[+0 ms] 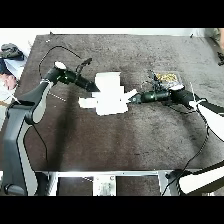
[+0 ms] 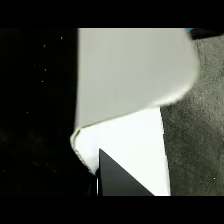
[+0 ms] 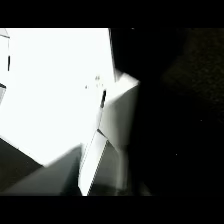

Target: Fold the box and place the chain.

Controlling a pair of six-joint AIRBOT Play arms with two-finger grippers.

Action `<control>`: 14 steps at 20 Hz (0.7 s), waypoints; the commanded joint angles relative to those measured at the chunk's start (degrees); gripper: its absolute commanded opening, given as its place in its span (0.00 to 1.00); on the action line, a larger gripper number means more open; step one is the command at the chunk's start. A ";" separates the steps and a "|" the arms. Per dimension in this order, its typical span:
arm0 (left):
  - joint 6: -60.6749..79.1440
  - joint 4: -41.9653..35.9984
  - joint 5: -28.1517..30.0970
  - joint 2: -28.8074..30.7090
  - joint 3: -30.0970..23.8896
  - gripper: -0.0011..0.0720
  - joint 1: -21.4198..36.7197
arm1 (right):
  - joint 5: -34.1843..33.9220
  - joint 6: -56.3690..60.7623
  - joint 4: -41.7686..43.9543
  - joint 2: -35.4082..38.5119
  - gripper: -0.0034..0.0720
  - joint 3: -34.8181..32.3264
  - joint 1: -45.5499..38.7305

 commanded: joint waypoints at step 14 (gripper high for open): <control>38.88 0.00 -1.68 0.07 -0.17 0.02 -0.07 | 8.57 1.33 4.26 6.88 0.51 0.02 -13.94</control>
